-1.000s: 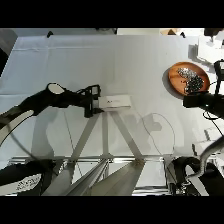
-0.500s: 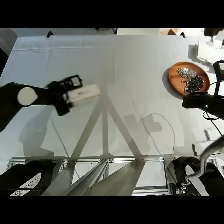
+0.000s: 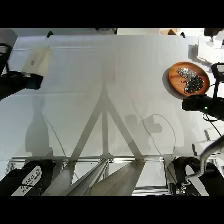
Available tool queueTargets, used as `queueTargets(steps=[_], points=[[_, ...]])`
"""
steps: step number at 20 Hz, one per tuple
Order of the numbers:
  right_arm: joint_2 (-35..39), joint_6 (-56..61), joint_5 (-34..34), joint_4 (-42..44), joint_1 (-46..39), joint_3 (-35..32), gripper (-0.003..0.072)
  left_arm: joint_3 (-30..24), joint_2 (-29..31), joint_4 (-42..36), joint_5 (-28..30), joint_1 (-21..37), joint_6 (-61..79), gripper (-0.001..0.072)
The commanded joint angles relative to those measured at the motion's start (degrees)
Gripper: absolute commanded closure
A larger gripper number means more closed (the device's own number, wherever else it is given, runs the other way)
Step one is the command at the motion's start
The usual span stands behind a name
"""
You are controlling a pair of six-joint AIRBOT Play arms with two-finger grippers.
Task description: Fold the box and place the chain.
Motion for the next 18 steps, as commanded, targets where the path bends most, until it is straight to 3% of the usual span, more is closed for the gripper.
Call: queueTargets(steps=[1, 4, 7, 8, 11, 14, 18], points=[[0.0, 0.0, 0.2, 0.0, 0.0, 0.0, 0.0672, -8.0, -1.3, -18.3, 10.2, 4.2, 10.1, 0.0707], [0.0, 0.0, 0.2, 0.0, 0.0, 0.0, 0.0672, -13.8, -6.2, -18.0, 10.8, 4.3, 14.6, 0.0706], [0.0, 0.0, 0.2, 0.0, 0.0, 0.0, 0.0672, -14.3, -11.8, -18.0, 11.9, 4.2, 18.1, 0.0694], [0.0, 0.0, 0.2, 0.0, 0.0, 0.0, 0.0672, -14.3, -13.1, -17.6, 12.5, 4.3, 18.3, 0.0655], [0.0, 0.0, 0.2, 0.0, 0.0, 0.0, 0.0672, -14.3, -15.5, -16.3, 13.2, 4.3, 18.3, 0.0252], [0.0, 0.0, 0.2, 0.0, 0.0, 0.0, 0.0672, -14.3, -15.5, -16.3, 13.6, 4.3, 20.0, 0.0018], [0.0, 0.0, 0.2, 0.0, 0.0, 0.0, 0.0672, -14.3, -15.1, -16.3, 10.5, 4.2, 23.7, 0.0010]])
